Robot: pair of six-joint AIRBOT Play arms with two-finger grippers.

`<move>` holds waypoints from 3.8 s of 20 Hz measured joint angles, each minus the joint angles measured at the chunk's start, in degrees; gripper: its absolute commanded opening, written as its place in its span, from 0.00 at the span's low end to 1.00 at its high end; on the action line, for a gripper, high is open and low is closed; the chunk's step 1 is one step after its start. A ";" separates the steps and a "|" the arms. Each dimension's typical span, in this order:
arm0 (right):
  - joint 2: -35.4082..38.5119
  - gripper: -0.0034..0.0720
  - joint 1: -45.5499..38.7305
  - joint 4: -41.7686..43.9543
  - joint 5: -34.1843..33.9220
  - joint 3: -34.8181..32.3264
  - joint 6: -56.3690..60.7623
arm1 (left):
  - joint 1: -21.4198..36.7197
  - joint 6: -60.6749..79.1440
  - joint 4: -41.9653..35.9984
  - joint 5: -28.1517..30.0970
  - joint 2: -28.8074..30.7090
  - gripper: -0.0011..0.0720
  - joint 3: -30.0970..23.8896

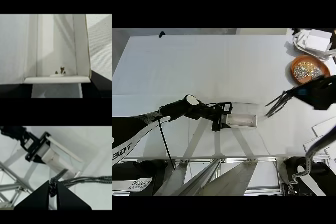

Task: Fold the box and place the chain.

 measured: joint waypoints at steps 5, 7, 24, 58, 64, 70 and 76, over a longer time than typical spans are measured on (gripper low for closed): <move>-0.04 0.06 10.47 -2.47 -12.57 -13.73 0.33 | 0.00 0.00 0.00 0.00 0.00 0.47 0.00; -0.46 0.06 14.25 -2.78 -18.69 -18.67 0.35 | -0.02 0.00 0.00 0.00 0.00 0.47 0.00; -20.65 0.31 27.28 -3.74 -44.06 -28.96 2.12 | -0.02 0.00 0.00 0.00 0.00 0.47 0.00; -39.67 0.53 -13.00 -36.46 -36.98 -9.88 -1.73 | -0.02 0.00 0.00 0.00 0.00 0.47 0.00; -42.73 0.48 -13.00 -34.80 -38.99 -9.49 -7.23 | 0.00 0.00 0.00 0.00 0.00 0.47 0.00; -45.20 0.20 -13.00 -33.99 -40.26 -9.33 -8.70 | -0.02 0.00 0.00 0.00 -0.02 0.47 0.00; -45.42 0.06 -13.00 -34.14 -39.71 -9.40 -9.09 | 0.00 0.00 0.00 -0.02 -0.02 0.47 0.00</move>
